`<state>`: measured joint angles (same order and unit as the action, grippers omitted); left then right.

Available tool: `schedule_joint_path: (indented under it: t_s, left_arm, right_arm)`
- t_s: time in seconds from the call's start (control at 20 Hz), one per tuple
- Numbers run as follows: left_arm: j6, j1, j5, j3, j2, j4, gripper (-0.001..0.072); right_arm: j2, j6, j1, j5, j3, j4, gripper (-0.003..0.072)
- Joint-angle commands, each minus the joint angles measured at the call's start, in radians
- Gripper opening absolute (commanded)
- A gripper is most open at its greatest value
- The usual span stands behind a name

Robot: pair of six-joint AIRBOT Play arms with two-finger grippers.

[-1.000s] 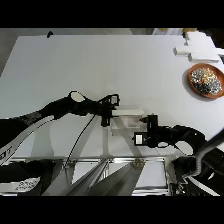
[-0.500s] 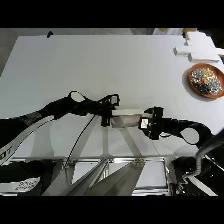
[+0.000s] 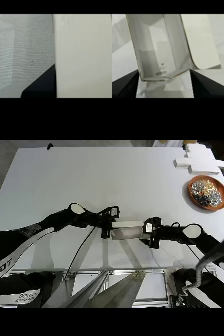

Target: Fold the box and place the chain.

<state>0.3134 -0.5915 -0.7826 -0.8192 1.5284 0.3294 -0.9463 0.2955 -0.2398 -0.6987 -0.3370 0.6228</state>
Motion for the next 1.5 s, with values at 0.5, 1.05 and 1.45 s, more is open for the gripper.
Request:
schedule_joint_path:
  t_s: [0.5, 1.05, 1.45]
  left_arm:
    - [0.000, 0.000, 0.000, 0.000, 0.000, 0.000, 0.0009]
    - [0.000, 0.000, 0.000, 0.000, 0.000, 0.000, 0.0009]
    - [0.000, 0.000, 0.000, 0.000, 0.000, 0.000, 0.0009]
  right_arm:
    - [-0.184, 0.216, 0.018, -0.080, -0.006, -0.110, 0.0651]
    - [-0.255, 0.256, 0.033, -0.084, -0.037, -0.187, 0.0512]
    - [-0.255, 0.264, 0.092, -0.095, -0.038, -0.127, 0.0318]
